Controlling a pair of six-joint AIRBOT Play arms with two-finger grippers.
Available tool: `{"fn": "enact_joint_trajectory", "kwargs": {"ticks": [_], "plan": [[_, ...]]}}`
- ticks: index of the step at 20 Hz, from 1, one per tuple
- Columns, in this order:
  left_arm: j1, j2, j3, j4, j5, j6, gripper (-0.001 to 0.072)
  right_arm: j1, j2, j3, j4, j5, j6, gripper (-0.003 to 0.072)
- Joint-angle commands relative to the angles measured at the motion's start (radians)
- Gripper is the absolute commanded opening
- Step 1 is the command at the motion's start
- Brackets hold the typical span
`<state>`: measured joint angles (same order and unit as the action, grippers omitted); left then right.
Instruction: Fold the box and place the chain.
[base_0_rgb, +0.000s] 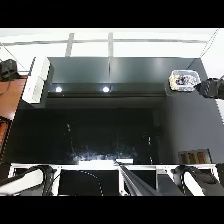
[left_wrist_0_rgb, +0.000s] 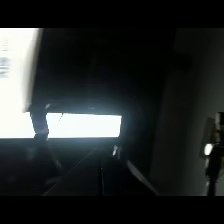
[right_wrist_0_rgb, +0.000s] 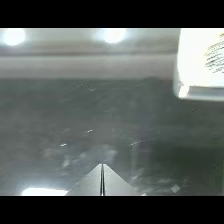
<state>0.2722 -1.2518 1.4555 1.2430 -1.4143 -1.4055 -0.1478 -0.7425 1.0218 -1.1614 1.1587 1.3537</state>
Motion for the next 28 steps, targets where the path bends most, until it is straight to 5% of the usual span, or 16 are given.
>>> {"fn": "enact_joint_trajectory", "kwargs": {"ticks": [1,4,6,28], "plan": [[-0.206,0.315,-0.33,-0.102,0.288,0.056,0.0021,0.1,0.091,-0.151,-0.13,-0.224,0.066,0.0015],[-0.423,0.589,-0.704,-0.042,0.622,0.043,0.0022,0.14,0.092,-0.34,-0.13,-0.431,0.064,0.0016],[-0.471,0.689,-0.827,-0.012,0.679,0.026,0.0021,0.142,0.092,-0.407,-0.154,-0.541,0.064,0.0017],[-0.45,0.726,-0.85,0.005,0.651,0.018,0.0024,0.142,0.092,-0.409,-0.227,-0.553,0.064,0.0019]]}}
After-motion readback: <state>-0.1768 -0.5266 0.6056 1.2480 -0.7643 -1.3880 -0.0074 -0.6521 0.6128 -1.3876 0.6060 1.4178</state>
